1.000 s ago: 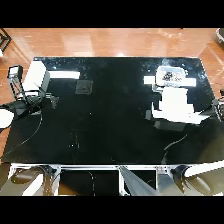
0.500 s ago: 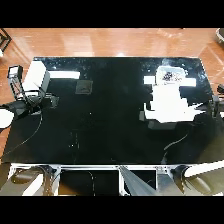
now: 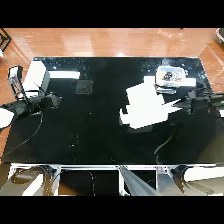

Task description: Fold the box and place the chain.

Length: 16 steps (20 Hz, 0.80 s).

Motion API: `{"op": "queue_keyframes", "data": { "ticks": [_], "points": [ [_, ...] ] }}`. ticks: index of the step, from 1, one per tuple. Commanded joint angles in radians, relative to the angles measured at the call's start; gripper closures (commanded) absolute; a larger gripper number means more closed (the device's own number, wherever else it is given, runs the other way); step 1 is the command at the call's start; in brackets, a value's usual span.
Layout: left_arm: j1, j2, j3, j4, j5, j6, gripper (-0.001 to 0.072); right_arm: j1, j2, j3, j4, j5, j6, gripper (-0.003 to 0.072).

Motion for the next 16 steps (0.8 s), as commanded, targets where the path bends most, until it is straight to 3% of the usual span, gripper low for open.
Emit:
{"op": "queue_keyframes", "data": {
  "ticks": [1, 4, 8, 12, 16],
  "points": [
    [-0.001, -0.009, -0.005, -0.083, -0.039, -0.001, 0.0087, 0.175, 0.219, -0.201, 0.093, -0.146, -0.002, 0.0657],
    [-0.004, -0.038, -0.022, -0.235, -0.066, 0.044, 0.0087, 0.348, 0.432, -0.383, 0.212, -0.307, 0.002, 0.0657],
    [-0.035, -0.127, -0.022, -0.396, -0.158, 0.259, 0.0087, 0.652, 0.645, -0.554, 0.31, -0.618, 0.018, 0.0657],
    [0.019, -0.216, -0.022, -0.47, -0.175, 0.311, 0.0086, 0.893, 0.678, -0.575, 0.277, -0.828, 0.031, 0.0657],
    [0.023, -0.328, -0.023, -0.518, -0.374, 0.567, 0.0086, 0.941, 0.678, -0.575, 0.265, -0.885, 0.058, 0.0657]
  ]
}}
